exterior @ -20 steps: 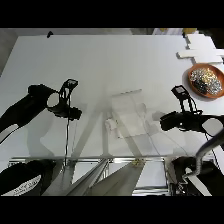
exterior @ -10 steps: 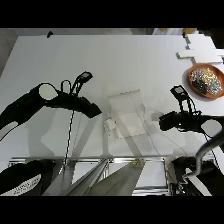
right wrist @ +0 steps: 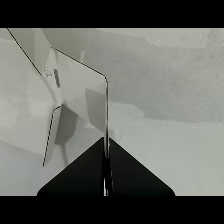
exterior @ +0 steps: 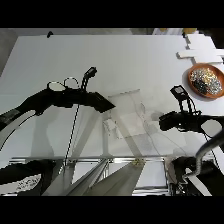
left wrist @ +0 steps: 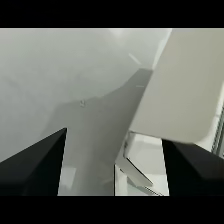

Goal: Fold the box and place the chain.

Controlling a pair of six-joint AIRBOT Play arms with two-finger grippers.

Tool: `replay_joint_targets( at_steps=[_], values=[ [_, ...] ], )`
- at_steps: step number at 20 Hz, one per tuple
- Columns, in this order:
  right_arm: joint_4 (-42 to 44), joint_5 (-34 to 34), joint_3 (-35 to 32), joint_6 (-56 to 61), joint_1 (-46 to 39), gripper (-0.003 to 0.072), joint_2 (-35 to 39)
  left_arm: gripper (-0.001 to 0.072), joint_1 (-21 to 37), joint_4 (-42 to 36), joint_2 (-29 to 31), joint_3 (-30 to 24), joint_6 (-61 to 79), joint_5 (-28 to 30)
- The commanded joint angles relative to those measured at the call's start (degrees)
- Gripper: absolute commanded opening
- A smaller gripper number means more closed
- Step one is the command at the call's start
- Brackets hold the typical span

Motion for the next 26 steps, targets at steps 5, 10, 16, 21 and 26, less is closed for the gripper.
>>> replay_joint_targets(
  at_steps=[5, 10, 16, 21, 26],
  values=[
    [0.00, 0.00, -0.04, -0.04, 0.04, 0.0022, 0.07, 0.0630, -1.60, -4.07, -7.58, 2.05, 6.84, -6.95],
    [-0.02, 0.00, -0.04, -0.04, 0.04, 0.0022, 0.07, 0.0526, -4.83, -5.62, -8.02, 2.08, 9.44, -4.31],
    [-0.20, 0.00, -0.04, -0.04, 0.04, 0.0023, 0.07, 0.0068, -4.87, -2.97, -7.82, 2.08, 10.54, -4.37],
    [-0.42, 0.07, -0.04, -0.04, 0.07, 0.0023, 0.09, 0.0005, -4.87, 0.24, -5.64, 2.08, 14.58, -1.81],
    [-0.20, 0.28, 0.28, -0.07, 0.04, 0.0252, 0.13, 0.0007, -5.01, 1.07, -1.49, 2.08, 28.83, -0.09]
  ],
)
